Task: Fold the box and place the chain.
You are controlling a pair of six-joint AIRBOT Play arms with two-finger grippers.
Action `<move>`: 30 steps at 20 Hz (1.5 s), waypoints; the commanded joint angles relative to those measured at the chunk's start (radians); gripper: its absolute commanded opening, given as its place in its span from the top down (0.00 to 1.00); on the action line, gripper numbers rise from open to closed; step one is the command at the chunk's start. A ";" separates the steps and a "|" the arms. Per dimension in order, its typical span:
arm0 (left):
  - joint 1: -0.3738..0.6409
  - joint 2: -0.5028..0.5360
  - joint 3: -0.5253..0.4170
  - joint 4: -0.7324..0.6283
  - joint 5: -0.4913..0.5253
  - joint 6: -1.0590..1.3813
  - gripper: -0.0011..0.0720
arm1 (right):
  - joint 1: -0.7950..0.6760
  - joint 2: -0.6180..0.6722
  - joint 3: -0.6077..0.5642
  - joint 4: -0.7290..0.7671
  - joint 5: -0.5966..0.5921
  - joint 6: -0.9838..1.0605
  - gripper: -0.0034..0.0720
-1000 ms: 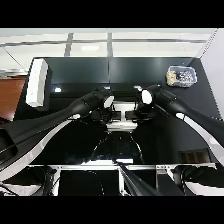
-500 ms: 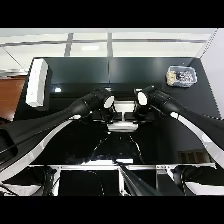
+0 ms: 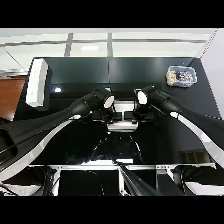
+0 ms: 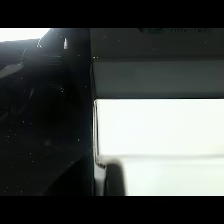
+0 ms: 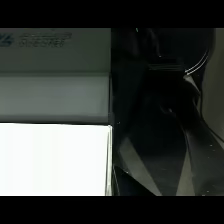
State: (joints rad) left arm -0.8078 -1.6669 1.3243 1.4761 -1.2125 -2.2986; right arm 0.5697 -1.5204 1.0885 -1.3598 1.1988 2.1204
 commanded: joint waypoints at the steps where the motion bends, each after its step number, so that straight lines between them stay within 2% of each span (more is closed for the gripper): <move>1: 0.000 0.000 0.001 0.000 0.002 0.002 0.95 | 0.000 0.001 0.002 0.006 -0.001 -0.005 0.75; 3: 0.000 0.000 0.001 0.000 0.002 0.002 0.95 | 0.000 0.001 0.002 0.005 0.003 -0.005 0.75; 4: 0.000 0.000 0.001 0.000 0.002 0.002 0.95 | 0.000 0.001 0.002 0.005 0.005 -0.010 0.95; 9: 0.000 0.000 0.001 0.000 0.002 0.002 0.95 | -0.001 0.002 0.003 0.002 0.016 -0.031 0.93; 10: 0.000 0.000 0.001 0.000 0.002 0.002 0.95 | -0.002 0.003 0.009 -0.003 0.030 -0.041 0.90; 11: 0.000 0.000 0.001 0.000 0.002 0.002 0.95 | -0.005 0.006 0.013 -0.003 0.037 -0.047 0.68; 12: 0.000 0.000 0.001 0.000 0.002 0.002 0.95 | -0.010 0.012 0.022 -0.003 0.047 -0.061 0.57; 16: 0.001 0.000 0.001 0.000 0.003 0.002 0.95 | -0.048 0.080 0.088 -0.002 0.124 -0.161 0.57; 20: 0.001 0.000 0.001 0.000 0.003 0.002 0.95 | -0.144 0.230 0.185 -0.038 0.190 -0.338 0.57; 22: 0.001 0.000 0.001 0.000 0.003 0.002 0.95 | -0.204 0.291 0.185 -0.235 0.155 -0.391 0.57; 24: 0.002 0.000 0.001 0.000 0.003 0.002 0.95 | -0.267 0.297 0.182 -0.484 0.134 -0.389 0.57; 25: 0.002 0.000 0.001 0.000 0.003 0.002 0.95 | -0.312 0.296 0.172 -0.529 0.082 -0.389 0.57; 27: 0.002 0.000 0.001 0.000 0.004 0.002 0.95 | -0.419 0.293 0.143 -0.509 -0.064 -0.389 0.57; 28: 0.002 0.000 0.001 0.000 0.005 0.002 0.95 | -0.472 0.280 0.126 -0.483 -0.136 -0.385 0.23; 29: 0.002 0.000 0.001 0.000 0.006 0.002 0.95 | -0.515 0.256 0.115 -0.455 -0.170 -0.378 0.01; 30: 0.002 0.000 0.001 0.000 0.008 0.002 0.95 | -0.555 0.214 0.115 -0.426 -0.169 -0.361 0.01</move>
State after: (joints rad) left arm -0.8066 -1.6669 1.3243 1.4757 -1.2083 -2.2967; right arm 0.1341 -1.2625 1.2232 -1.7866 1.1507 1.7466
